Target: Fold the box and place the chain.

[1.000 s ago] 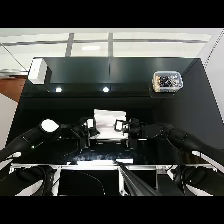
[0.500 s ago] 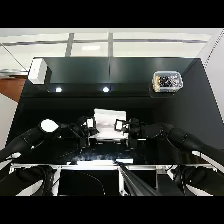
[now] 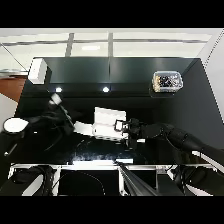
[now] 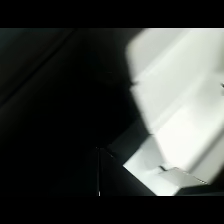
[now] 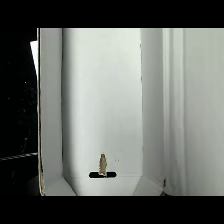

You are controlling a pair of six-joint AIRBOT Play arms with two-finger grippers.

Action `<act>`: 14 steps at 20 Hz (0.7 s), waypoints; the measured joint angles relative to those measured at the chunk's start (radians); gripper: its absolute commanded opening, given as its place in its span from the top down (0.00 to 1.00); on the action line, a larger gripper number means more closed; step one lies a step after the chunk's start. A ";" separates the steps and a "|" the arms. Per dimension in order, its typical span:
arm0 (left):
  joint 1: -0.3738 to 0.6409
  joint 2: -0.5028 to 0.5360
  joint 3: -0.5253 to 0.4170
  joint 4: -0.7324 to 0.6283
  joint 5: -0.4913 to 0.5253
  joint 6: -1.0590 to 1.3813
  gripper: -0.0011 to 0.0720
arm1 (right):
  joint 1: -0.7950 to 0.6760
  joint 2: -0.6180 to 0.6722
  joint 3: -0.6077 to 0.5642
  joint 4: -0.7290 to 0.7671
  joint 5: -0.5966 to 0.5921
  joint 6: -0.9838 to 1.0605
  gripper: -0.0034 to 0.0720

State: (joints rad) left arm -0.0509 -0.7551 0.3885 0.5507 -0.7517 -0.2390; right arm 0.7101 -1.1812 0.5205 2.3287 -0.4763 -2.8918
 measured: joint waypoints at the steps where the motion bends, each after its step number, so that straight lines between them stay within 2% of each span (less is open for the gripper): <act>1: 0.063 0.010 -0.002 0.017 0.000 -0.096 0.95 | 0.000 0.000 0.000 0.000 0.000 0.000 0.33; 4: 0.216 -0.005 -0.016 0.092 -0.043 -0.384 0.95 | 0.000 0.000 0.000 0.000 0.000 0.000 0.33; 6: 0.259 -0.055 -0.026 0.144 -0.076 -0.558 0.95 | 0.000 0.000 0.000 -0.004 0.000 0.000 0.33; 11: 0.218 -0.276 -0.033 0.194 -0.178 -0.771 0.95 | 0.001 0.000 0.000 -0.010 -0.001 -0.016 0.33; 14: 0.181 -0.405 -0.032 0.126 -0.223 -0.773 0.94 | 0.001 0.000 0.000 -0.010 -0.003 -0.022 0.33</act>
